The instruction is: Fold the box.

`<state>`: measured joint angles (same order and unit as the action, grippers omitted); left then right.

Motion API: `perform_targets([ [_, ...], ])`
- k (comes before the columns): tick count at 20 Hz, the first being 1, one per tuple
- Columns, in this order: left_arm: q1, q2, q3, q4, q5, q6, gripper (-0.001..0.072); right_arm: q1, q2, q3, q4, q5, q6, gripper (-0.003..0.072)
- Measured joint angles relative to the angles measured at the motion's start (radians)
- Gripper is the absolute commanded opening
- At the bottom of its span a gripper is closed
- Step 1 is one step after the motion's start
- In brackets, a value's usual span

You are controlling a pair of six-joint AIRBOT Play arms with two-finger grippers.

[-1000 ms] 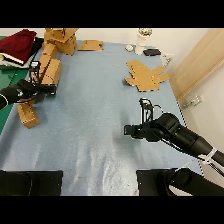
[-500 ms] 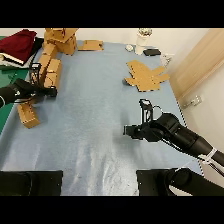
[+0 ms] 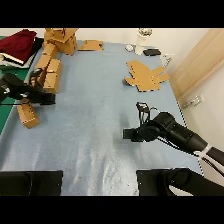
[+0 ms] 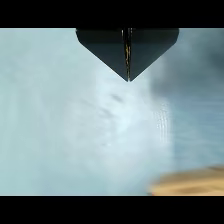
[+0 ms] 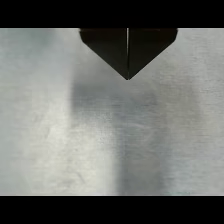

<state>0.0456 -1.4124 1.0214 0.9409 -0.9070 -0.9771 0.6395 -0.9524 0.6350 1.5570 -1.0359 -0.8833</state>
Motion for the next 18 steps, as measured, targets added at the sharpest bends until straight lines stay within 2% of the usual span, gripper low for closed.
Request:
perform_targets([
  [5, -0.282, 0.044, 0.000, -0.003, -0.108, -0.079, 0.0006, -0.055, -0.152, 0.177, 0.037, 0.011, -0.124, 0.0005],
  [8, -0.456, 0.055, -0.004, -0.003, -0.071, -0.153, 0.0007, -0.093, -0.245, 0.306, 0.073, 0.014, -0.188, 0.0005],
  [10, -0.535, 0.058, -0.005, -0.001, -0.029, -0.184, 0.0011, -0.103, -0.297, 0.360, 0.101, 0.014, -0.212, 0.0005],
  [13, -0.602, 0.060, -0.006, -0.001, -0.002, -0.211, 0.0012, -0.112, -0.346, 0.398, 0.134, 0.006, -0.231, 0.0005],
  [18, -0.635, 0.061, -0.006, -0.002, -0.012, -0.223, 0.0012, -0.116, -0.369, 0.416, 0.156, -0.032, -0.241, 0.0005],
])
